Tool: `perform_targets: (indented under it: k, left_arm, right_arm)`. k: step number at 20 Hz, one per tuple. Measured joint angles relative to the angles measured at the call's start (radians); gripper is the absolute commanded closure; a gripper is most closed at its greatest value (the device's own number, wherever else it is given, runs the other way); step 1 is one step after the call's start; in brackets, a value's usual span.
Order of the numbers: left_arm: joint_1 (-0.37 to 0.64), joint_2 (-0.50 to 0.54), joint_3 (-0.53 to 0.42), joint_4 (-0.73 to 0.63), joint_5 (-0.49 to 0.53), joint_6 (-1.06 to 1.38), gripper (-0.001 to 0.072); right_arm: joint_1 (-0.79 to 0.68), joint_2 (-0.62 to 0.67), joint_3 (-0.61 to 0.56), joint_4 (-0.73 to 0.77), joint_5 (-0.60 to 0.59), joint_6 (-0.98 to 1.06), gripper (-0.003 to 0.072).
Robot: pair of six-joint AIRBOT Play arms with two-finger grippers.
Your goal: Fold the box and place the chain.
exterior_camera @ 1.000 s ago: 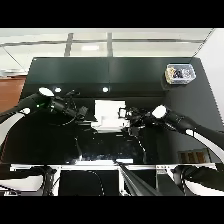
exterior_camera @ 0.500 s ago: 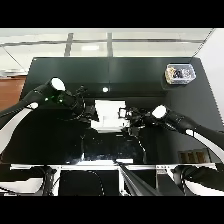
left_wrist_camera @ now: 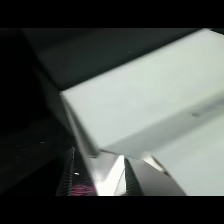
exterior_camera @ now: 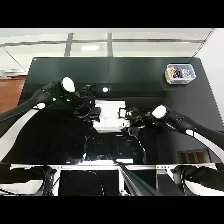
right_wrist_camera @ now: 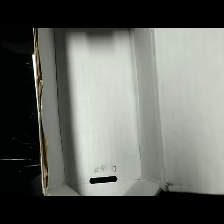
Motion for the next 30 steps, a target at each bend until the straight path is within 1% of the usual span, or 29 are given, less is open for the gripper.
perform_targets:
  k: [6,11,13,19,20,21,22,24,25,26,27,28,29,30]
  left_arm:
    - [-0.09,0.0,0.003,0.177,0.063,-0.198,0.0344]
    - [-0.188,-0.001,0.003,0.319,0.1,-0.362,0.0352]
    - [-0.214,-0.001,0.003,0.352,0.104,-0.415,0.044]
    - [-0.245,-0.003,0.003,0.376,0.106,-0.509,0.0444]
    - [-0.248,-0.005,0.003,0.375,0.107,-0.521,0.0551]
    - [-0.25,-0.006,0.003,0.372,0.109,-0.531,0.0643]
    - [-0.251,-0.009,0.004,0.375,0.111,-0.54,0.0685]
    - [-0.253,-0.012,0.004,0.372,0.112,-0.55,0.0676]
    - [-0.253,-0.013,0.004,0.371,0.112,-0.551,0.0552]
    - [-0.253,-0.015,0.004,0.37,0.112,-0.549,0.0355]
    - [-0.254,-0.016,0.005,0.367,0.112,-0.55,0.0306]
    - [-0.254,-0.015,0.006,0.365,0.109,-0.553,0.0308]
    - [-0.254,-0.016,0.007,0.366,0.11,-0.553,0.0353]
    - [-0.254,-0.016,0.008,0.366,0.11,-0.555,0.0498]
  right_arm:
    - [0.0,0.0,0.0,0.0,0.0,0.0,0.037]
    - [0.0,0.0,0.0,0.0,0.0,0.0,0.0371]
    - [0.0,0.0,0.0,0.0,0.0,0.0,0.037]
    - [0.0,0.0,0.0,0.0,0.0,0.0,0.037]
    - [0.0,0.0,0.0,0.0,0.0,0.0,0.037]
    - [0.0,0.0,0.0,0.0,0.0,0.0,0.0371]
    - [0.0,0.0,0.0,0.0,0.0,0.0,0.0371]
    - [0.0,0.0,0.0,0.001,0.0,0.002,0.037]
    - [0.0,0.0,0.0,0.001,0.0,0.001,0.037]
    - [0.0,0.0,0.0,0.001,0.0,0.0,0.037]
    - [0.0,0.0,0.0,0.0,0.0,-0.001,0.037]
    - [0.0,0.0,0.0,0.0,0.0,-0.001,0.0371]
    - [0.0,0.0,0.0,0.0,0.0,-0.001,0.0371]
    - [0.0,0.0,0.0,0.0,0.0,-0.001,0.0371]
